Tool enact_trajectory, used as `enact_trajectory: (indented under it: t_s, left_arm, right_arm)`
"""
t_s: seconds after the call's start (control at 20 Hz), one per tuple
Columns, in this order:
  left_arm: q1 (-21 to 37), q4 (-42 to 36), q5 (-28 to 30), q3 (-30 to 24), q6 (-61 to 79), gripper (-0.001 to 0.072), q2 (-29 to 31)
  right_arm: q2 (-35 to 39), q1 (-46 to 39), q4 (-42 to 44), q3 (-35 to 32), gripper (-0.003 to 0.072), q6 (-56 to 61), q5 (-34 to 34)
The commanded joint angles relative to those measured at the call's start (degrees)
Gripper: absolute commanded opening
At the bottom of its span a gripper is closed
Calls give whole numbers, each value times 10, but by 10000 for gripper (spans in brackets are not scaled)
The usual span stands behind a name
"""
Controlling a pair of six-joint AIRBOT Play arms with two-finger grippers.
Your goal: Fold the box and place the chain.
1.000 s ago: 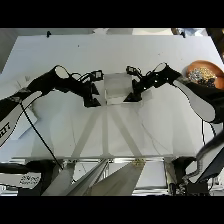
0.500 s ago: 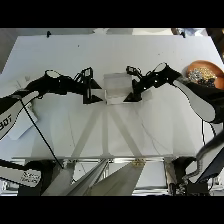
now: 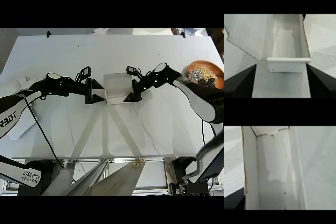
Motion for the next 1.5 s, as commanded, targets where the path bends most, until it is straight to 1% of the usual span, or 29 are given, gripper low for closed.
enact_trajectory:
  t_s: [0.0,0.1,0.35,0.5,0.85,1.05,1.2,1.45]
  left_arm:
    - [-1,15,-8,0,1,700,-1]
    - [-2,26,-10,0,2,700,-1]
    - [-4,19,-5,0,23,700,-1]
    - [-9,17,11,0,19,700,-1]
    - [-26,5,13,0,-12,699,-12]
    - [-37,-31,49,0,-18,699,-14]
    - [-51,-14,53,0,-14,699,-12]
    - [-64,-10,52,0,-14,699,-12]
  right_arm:
    - [0,0,0,0,571,0,0]
    - [0,0,0,0,571,0,0]
    - [0,0,0,0,571,0,0]
    - [0,0,0,0,571,0,0]
    - [0,0,0,0,571,0,0]
    - [0,0,0,0,571,0,0]
    - [0,0,0,0,571,0,0]
    - [0,0,0,0,571,0,0]
